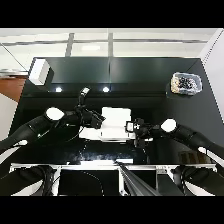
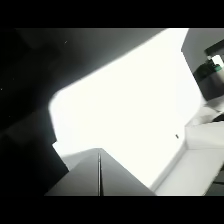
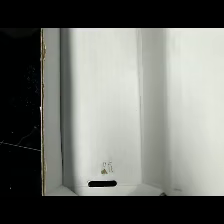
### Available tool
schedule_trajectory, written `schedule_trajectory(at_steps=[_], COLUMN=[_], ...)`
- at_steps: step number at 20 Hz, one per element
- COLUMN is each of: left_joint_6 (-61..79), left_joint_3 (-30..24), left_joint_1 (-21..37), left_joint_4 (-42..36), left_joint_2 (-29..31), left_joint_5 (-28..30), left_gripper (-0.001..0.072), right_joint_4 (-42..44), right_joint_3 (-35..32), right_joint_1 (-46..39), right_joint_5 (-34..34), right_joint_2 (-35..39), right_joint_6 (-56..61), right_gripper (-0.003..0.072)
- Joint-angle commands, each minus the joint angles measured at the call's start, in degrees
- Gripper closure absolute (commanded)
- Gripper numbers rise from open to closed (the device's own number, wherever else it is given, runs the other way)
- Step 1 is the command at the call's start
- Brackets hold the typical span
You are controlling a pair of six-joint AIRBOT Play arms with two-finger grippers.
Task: Fold the box and place the chain.
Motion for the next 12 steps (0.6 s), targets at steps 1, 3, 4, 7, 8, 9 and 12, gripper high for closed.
schedule_trajectory(at_steps=[1, 3, 4, 7, 8, 9, 12], left_joint_6=[0.15, 0.11, 0.13, 0.11, 0.11, 0.11, 0.13], left_joint_3=[-0.04, -0.04, 0.00, 0.66, 0.87, 1.05, 1.07], left_joint_1=[-1.64, -2.27, -2.27, -1.18, -0.26, 1.03, 5.77], left_joint_4=[0.92, 2.73, 3.43, 7.10, 8.15, 9.31, 12.20], left_joint_2=[-1.46, -1.51, -1.44, -0.07, 1.05, 2.64, 8.07], left_joint_5=[-1.07, -1.38, -1.38, -1.38, -1.36, -1.44, -4.83], left_gripper=[0.0683, 0.0683, 0.0683, 0.0683, 0.0683, 0.0683, 0.0676], right_joint_4=[0.00, 0.00, 0.00, 0.00, 0.00, 0.00, 0.00], right_joint_3=[-0.02, -0.02, -0.02, -0.02, -0.02, -0.02, -0.02], right_joint_1=[0.00, 0.00, 0.00, 0.00, 0.00, 0.00, 0.00], right_joint_5=[0.00, 0.00, -0.02, 0.00, 0.00, 0.00, 0.00], right_joint_2=[0.02, 0.02, 0.02, 0.02, 0.02, 0.02, 0.02], right_joint_6=[0.00, 0.00, 0.00, 0.00, 0.00, 0.00, 0.00], right_gripper=[0.0205, 0.0205, 0.0205, 0.0205, 0.0205, 0.0205, 0.0205])
